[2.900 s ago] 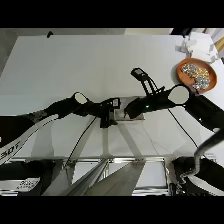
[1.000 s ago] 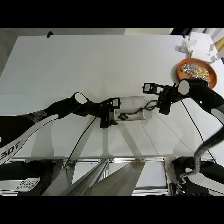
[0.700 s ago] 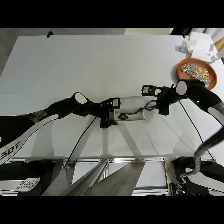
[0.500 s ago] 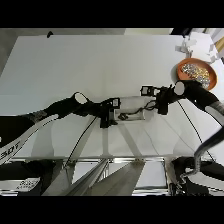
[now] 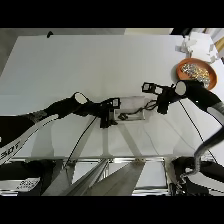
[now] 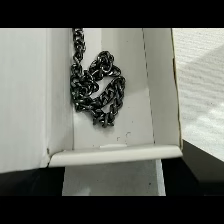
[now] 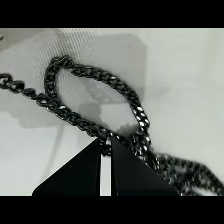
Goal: Fold the box and place the chain.
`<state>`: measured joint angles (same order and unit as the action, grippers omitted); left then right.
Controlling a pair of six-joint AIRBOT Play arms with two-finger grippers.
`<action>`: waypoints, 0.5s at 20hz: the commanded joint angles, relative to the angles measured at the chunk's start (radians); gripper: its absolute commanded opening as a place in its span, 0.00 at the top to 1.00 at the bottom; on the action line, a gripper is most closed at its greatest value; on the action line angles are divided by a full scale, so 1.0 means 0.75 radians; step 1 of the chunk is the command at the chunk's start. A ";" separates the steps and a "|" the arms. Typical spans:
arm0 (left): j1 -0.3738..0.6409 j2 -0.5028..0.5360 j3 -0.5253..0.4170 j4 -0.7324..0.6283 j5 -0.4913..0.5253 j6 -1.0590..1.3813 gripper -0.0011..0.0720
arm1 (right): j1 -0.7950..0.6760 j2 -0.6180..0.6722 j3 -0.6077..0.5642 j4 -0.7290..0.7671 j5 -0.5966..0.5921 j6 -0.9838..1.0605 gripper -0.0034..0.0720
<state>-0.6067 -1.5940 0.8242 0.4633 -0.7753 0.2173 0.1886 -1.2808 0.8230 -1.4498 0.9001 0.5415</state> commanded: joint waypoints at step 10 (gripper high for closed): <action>0.001 0.001 -0.001 0.000 0.000 0.000 0.70 | 0.345 0.775 0.003 0.049 -0.012 0.571 0.94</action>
<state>-0.6067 -1.5940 0.8242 0.4633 -0.7757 0.2173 0.3813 -0.8314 0.8230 -1.4139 0.9192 0.8959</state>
